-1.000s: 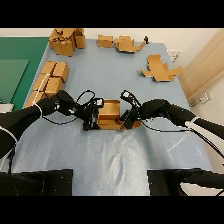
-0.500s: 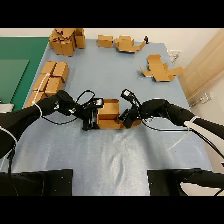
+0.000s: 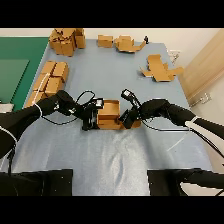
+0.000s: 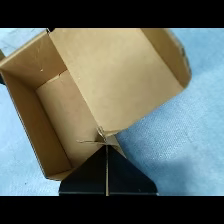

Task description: Fold the box.

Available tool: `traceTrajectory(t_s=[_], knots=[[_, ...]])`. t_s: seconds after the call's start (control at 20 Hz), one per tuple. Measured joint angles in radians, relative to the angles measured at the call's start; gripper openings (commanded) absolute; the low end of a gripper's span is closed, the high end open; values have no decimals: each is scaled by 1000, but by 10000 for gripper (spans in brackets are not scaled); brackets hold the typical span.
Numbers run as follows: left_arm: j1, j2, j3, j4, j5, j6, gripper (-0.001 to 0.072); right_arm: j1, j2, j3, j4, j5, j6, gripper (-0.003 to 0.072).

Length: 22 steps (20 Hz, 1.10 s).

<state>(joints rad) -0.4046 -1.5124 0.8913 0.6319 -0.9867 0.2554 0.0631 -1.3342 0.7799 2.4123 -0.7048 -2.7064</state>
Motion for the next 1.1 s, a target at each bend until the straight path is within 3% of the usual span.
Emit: traceTrajectory(t_s=[0.6,0.65,0.7,0.75,0.85,0.9,0.95,1.1], knots=[[0,0,0,-3,0,-7,347,-115,64,0,-217,-60,121,5],[0,0,0,-3,0,-7,347,-120,64,0,-232,-86,82,77],[0,0,0,-3,0,-7,347,-122,63,0,-242,-115,36,357],[0,0,0,-3,0,-7,347,-124,62,0,-249,-144,-18,531],[0,0,0,-3,0,-7,347,-127,61,0,-249,-157,-126,506],[0,0,0,-3,0,-7,347,-127,61,0,-239,-156,-167,351],[0,0,0,-3,0,-7,347,-127,60,0,-222,-143,-201,242],[0,0,0,-3,0,-7,347,-121,57,0,-184,-96,-258,224]])
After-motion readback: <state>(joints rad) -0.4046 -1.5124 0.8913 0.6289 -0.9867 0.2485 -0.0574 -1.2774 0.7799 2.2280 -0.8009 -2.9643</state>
